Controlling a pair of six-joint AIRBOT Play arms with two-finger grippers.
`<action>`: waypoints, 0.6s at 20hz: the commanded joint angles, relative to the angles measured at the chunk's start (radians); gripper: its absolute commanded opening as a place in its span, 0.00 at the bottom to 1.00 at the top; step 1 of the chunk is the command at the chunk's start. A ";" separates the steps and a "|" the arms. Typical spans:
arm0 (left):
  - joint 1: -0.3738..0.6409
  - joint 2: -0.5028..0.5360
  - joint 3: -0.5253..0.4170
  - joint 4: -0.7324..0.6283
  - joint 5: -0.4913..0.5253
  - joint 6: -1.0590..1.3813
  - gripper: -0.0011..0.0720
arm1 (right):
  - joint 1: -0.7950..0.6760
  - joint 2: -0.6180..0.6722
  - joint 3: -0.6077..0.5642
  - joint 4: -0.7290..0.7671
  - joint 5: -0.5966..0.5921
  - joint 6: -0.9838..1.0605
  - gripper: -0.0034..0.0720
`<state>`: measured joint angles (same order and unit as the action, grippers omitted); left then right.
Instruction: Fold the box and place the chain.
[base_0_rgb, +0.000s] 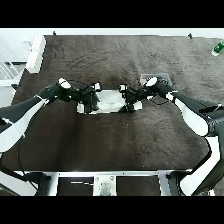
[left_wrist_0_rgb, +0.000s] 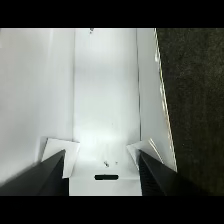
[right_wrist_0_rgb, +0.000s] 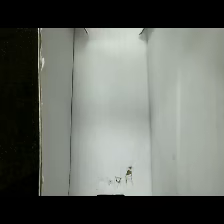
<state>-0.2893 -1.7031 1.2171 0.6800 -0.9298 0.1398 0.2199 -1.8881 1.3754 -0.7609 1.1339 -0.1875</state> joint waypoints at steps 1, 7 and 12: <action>0.000 -0.001 0.000 0.005 -0.004 0.000 0.41 | 0.001 -0.001 0.000 0.001 0.001 0.000 0.70; 0.033 0.001 0.004 0.053 -0.042 -0.054 0.05 | 0.001 -0.001 0.000 0.001 0.001 0.000 0.70; 0.125 0.048 0.013 0.024 -0.166 -0.061 0.04 | 0.001 -0.001 0.000 0.001 0.001 0.000 0.70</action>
<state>-0.2058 -1.6836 1.2263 0.7174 -1.0363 0.0872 0.2199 -1.8881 1.3754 -0.7601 1.1343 -0.1867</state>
